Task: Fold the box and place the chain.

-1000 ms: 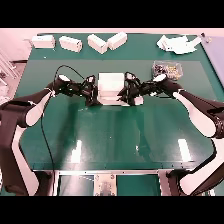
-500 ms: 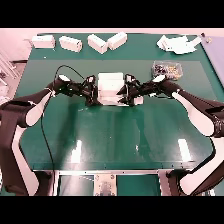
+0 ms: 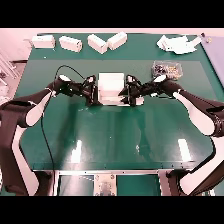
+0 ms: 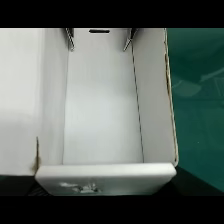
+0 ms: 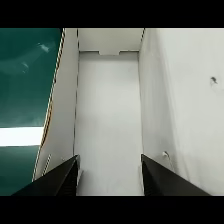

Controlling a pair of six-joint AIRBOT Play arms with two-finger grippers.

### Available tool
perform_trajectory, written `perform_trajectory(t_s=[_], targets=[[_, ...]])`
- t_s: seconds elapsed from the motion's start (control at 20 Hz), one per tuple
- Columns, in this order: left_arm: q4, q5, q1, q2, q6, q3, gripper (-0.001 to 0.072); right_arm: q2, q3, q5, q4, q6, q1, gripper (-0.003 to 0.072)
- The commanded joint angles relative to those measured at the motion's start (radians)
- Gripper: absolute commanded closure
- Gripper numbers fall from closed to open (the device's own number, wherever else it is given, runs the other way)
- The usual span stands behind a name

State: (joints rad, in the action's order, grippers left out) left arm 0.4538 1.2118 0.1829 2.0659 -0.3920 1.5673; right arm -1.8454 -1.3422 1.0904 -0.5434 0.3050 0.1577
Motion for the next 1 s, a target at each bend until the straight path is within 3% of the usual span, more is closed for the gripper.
perform_trajectory(t_s=[0.0, 0.1, 0.15, 0.25, 0.45, 0.55, 0.6, 0.95], targets=[[0.001, 0.0, -0.001, 0.001, -0.002, 0.001, 0.0239, 0.002, 0.0, 0.002, 0.01, -0.012, -0.019, 0.0191], [0.001, 0.0, -0.001, 0.001, -0.002, 0.001, 0.0239, 0.002, 0.0, 0.002, 0.009, -0.012, -0.024, 0.0188], [0.001, 0.0, -0.001, 0.001, -0.002, 0.001, 0.0239, 0.002, 0.0, 0.002, 0.01, -0.014, -0.024, 0.0143], [0.001, 0.0, -0.001, 0.001, -0.002, 0.001, 0.0239, 0.002, 0.0, 0.002, 0.008, -0.035, -0.025, 0.0165], [0.001, 0.0, -0.001, 0.001, -0.002, 0.001, 0.0239, 0.004, 0.0, 0.003, 0.006, -0.129, -0.064, 0.0568], [0.001, 0.0, -0.001, 0.001, -0.002, 0.001, 0.0239, 0.012, 0.0, 0.016, 0.002, -0.196, -0.097, 0.0605], [0.002, 0.0, -0.001, 0.001, -0.002, 0.001, 0.0239, 0.02, 0.0, 0.04, 0.002, -0.213, -0.116, 0.068], [0.001, 0.0, -0.001, 0.001, -0.002, 0.001, 0.0239, 0.147, 0.0, 0.045, -0.003, -0.652, -0.188, 0.0683]])
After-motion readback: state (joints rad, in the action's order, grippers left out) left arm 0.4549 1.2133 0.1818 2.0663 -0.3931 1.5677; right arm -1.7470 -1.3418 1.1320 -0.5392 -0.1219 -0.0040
